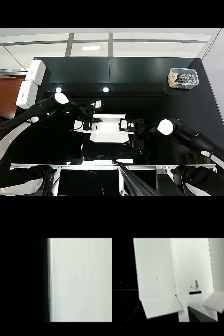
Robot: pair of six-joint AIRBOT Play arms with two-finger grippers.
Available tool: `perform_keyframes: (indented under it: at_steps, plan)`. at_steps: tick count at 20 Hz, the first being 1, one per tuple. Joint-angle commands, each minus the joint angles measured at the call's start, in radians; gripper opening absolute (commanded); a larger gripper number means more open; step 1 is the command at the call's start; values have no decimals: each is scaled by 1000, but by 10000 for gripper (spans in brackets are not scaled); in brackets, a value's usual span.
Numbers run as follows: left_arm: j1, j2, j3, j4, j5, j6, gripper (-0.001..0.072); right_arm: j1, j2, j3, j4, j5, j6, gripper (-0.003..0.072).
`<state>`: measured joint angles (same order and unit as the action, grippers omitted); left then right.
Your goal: Fold the box and place the chain.
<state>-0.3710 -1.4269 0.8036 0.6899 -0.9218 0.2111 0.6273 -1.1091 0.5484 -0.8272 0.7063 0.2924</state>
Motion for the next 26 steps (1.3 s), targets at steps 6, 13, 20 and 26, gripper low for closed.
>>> perform_keyframes:
  at_steps: [6,13,20,26]
  plan:
    - [-1,-1,-1,2,2,-2,30,46,17,0,73,-222,-2,701]
    - [-2,0,0,1,-2,-2,30,-55,53,50,38,-162,-86,701]
    - [-3,0,0,1,-2,-2,30,-142,2,54,234,-86,-290,701]
    - [-3,0,2,1,-2,-3,30,-150,-85,53,351,-47,-442,700]
